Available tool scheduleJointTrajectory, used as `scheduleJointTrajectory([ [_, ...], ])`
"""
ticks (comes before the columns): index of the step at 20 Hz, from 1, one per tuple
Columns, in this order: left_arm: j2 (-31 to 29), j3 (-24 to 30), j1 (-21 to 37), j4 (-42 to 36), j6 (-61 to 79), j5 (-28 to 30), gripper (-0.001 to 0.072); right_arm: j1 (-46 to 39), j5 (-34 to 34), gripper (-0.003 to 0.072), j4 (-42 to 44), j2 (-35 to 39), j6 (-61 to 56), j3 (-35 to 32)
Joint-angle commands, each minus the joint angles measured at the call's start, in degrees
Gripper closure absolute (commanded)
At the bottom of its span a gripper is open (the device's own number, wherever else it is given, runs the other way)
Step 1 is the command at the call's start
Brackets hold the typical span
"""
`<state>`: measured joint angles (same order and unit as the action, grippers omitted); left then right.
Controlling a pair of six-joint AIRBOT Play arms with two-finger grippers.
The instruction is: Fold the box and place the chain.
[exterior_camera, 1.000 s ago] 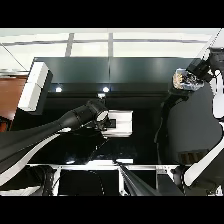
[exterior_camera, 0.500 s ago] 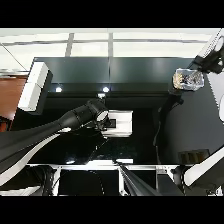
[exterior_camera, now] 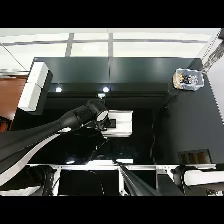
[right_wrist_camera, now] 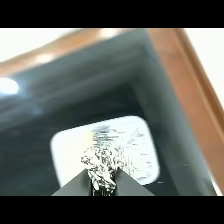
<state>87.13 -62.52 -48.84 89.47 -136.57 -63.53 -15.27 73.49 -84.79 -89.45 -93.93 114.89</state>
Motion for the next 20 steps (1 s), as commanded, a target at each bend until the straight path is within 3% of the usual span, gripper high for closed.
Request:
scheduleJointTrajectory([
  [1, 0.0, -0.07, 0.04, 0.0, 0.02, 0.07, 0.0682, -0.02, 0.42, 0.0684, 12.37, 10.64, 6.14, -6.91],
  [6, 0.0, -0.07, 0.02, 0.0, 0.02, 0.07, 0.0683, 3.15, -0.87, 0.0684, 24.17, 29.79, 11.72, -25.94],
  [9, 0.0, -0.04, 0.04, 0.02, 0.02, 0.13, 0.0682, 6.84, 4.76, 0.0683, 26.95, 37.83, 12.41, -32.57],
  [13, 0.0, -0.04, 0.02, 0.0, 0.02, -0.02, 0.0682, 12.87, 16.74, 0.0683, 33.03, 41.16, 14.86, -36.61],
  [15, 0.0, -0.04, 0.02, 0.0, 0.02, 0.04, 0.0682, 16.55, 19.1, 0.0683, 36.65, 41.16, 15.52, -38.82],
  [17, 0.0, -0.04, 0.02, 0.0, 0.02, 0.04, 0.0682, 20.31, 17.66, 0.0683, 40.04, 41.13, 15.78, -41.38],
  [20, 0.0, -0.04, 0.02, 0.0, 0.02, 0.04, 0.0683, 26.56, 10.38, 0.0683, 44.74, 40.96, 15.76, -45.64],
])
